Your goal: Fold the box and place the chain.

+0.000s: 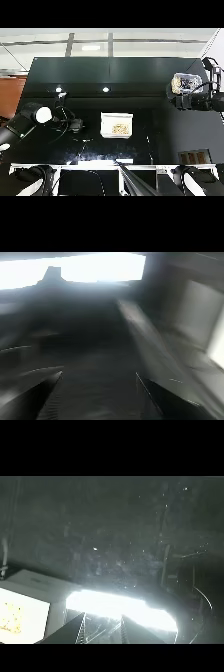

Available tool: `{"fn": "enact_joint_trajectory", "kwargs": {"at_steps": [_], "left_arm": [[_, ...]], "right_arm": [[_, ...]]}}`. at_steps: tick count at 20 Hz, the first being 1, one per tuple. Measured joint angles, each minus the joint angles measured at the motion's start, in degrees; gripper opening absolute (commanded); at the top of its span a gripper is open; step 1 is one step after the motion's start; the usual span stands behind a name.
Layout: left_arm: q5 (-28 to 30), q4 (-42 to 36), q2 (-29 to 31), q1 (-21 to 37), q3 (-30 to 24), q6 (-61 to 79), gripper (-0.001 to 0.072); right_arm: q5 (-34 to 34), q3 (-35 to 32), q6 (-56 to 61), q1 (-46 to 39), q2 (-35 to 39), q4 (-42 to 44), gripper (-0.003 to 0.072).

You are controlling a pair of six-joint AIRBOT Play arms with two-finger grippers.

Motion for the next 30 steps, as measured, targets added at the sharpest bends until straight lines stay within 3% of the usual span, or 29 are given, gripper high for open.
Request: {"fn": "enact_joint_trajectory", "kwargs": {"at_steps": [1,3,7,10,18,30], "left_arm": [[1.62,-6.36,-0.04,1.6,-1.46,9.38,0.0526],[2.95,-17.77,-0.68,3.13,-3.45,31.39,0.0716],[5.22,-29.05,-2.62,0.28,-4.94,75.32,0.0716],[7.02,-34.07,-6.14,-1.29,-4.7,92.35,0.0717],[6.75,-38.66,-14.38,-1.9,-1.84,105.28,0.0717],[8.76,-39.74,-17.0,-2.14,-0.83,111.84,0.0717]], "right_arm": [[-0.2,0.0,0.11,0.0,0.0,0.0,0.0272],[-0.48,0.0,0.17,0.0,0.0,0.0,0.0273],[-0.79,0.0,0.35,0.0,0.0,-0.02,0.0273],[-0.81,0.0,0.42,0.0,0.0,-0.02,0.0272],[-0.96,0.0,1.03,0.0,0.0,-0.02,0.0272],[-1.22,0.0,1.01,0.0,0.0,0.0,0.0272]]}}
